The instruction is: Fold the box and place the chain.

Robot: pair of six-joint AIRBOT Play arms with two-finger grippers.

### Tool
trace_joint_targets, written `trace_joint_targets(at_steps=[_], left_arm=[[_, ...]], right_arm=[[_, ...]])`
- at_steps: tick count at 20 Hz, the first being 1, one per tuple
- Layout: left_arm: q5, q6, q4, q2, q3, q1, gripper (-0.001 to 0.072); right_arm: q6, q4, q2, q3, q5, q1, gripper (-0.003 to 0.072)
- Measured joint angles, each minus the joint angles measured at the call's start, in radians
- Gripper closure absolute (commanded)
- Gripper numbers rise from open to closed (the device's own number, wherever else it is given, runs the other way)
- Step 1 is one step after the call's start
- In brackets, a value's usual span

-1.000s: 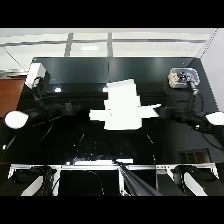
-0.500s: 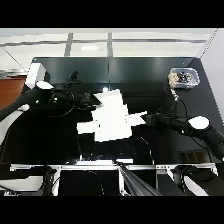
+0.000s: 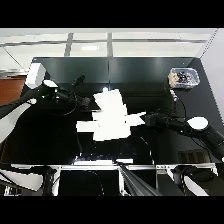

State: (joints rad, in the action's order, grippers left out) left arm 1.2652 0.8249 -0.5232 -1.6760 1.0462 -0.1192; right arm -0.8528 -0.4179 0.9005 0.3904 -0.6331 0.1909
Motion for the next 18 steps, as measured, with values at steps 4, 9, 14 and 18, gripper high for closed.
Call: trace_joint_targets(at_steps=[4, 9, 14, 18], left_arm=[[-0.022, -0.051, 0.002, -0.013, 0.012, 0.017, 0.0011], [0.105, -0.177, 0.123, -0.072, 0.031, -0.010, 0.0257], [0.246, -0.229, 0.063, -0.142, 0.108, -0.079, 0.0382], [0.291, -0.244, -0.023, -0.160, 0.171, -0.113, 0.0686]], right_arm=[[0.000, -0.001, 0.000, 0.000, 0.002, 0.000, 0.0672], [-0.003, -0.001, 0.000, 0.000, 0.002, 0.000, 0.0672], [-0.003, -0.002, 0.000, 0.000, -0.008, 0.000, 0.0671], [-0.004, -0.002, 0.000, 0.000, -0.012, 0.000, 0.0384]])
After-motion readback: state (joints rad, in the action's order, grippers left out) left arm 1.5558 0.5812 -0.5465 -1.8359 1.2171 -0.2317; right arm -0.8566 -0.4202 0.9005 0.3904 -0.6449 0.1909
